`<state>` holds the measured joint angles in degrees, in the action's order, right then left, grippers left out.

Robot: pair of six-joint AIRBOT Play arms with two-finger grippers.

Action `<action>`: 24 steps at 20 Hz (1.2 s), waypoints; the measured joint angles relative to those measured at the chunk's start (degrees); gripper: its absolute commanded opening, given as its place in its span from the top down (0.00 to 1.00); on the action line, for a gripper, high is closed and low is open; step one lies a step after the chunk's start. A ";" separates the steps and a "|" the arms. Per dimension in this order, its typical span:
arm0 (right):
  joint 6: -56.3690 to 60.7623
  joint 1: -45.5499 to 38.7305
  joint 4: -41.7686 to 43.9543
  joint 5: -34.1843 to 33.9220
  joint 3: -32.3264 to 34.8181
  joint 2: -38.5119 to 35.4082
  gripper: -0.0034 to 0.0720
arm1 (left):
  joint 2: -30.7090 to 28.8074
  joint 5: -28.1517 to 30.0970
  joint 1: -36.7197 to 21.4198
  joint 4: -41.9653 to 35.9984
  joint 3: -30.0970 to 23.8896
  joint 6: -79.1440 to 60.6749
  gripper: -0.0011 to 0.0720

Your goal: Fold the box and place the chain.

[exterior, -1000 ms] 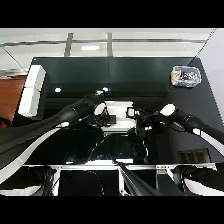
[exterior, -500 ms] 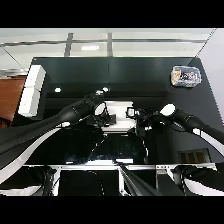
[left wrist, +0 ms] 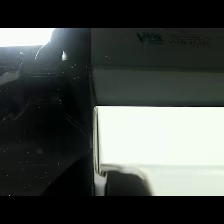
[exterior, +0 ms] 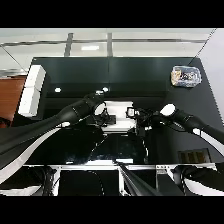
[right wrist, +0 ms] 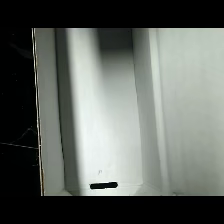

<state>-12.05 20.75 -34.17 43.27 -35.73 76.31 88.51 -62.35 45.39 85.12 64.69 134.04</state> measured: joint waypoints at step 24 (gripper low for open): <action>2.71 -0.96 -2.14 2.56 0.04 -2.03 0.05 | 0.00 0.31 0.00 0.35 0.00 0.35 0.95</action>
